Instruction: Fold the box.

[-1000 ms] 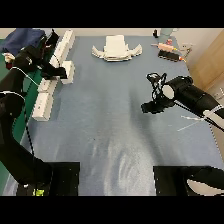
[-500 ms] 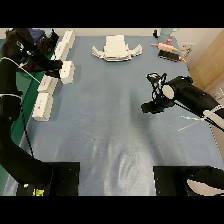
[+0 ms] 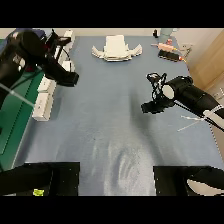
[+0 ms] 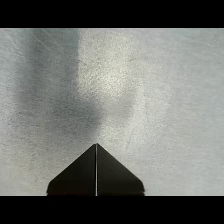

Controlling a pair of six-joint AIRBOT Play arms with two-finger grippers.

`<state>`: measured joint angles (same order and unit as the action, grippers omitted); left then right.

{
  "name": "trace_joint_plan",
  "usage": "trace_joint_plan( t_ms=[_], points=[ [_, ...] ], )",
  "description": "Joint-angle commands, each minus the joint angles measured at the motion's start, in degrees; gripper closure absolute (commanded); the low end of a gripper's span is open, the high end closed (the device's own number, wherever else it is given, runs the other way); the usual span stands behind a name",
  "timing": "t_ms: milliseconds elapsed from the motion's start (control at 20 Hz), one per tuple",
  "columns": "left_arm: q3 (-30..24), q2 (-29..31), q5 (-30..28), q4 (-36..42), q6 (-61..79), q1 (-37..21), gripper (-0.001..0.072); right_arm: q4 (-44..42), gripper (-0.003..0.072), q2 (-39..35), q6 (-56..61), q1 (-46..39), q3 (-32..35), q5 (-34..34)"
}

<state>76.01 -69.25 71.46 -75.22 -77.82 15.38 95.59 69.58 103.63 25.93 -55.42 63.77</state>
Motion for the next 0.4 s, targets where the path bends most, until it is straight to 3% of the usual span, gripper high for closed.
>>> trace_joint_plan(
  t_ms=[0, 150, 350],
  points=[
    [-15.87, 10.75, -10.93, -0.39, -1.22, 5.97, 0.0694, -0.02, 0.068, 0.04, 0.02, -0.02, -0.04, 0.02],
    [-20.48, 12.7, -8.7, 1.18, -2.4, 8.61, 0.0694, -0.02, 0.068, 0.04, 0.02, -0.02, -0.04, 0.02],
    [-20.48, 12.66, -6.19, 1.95, -2.43, 9.99, 0.0694, -0.02, 0.068, 0.04, 0.02, -0.02, -0.04, 0.02]
  ],
)
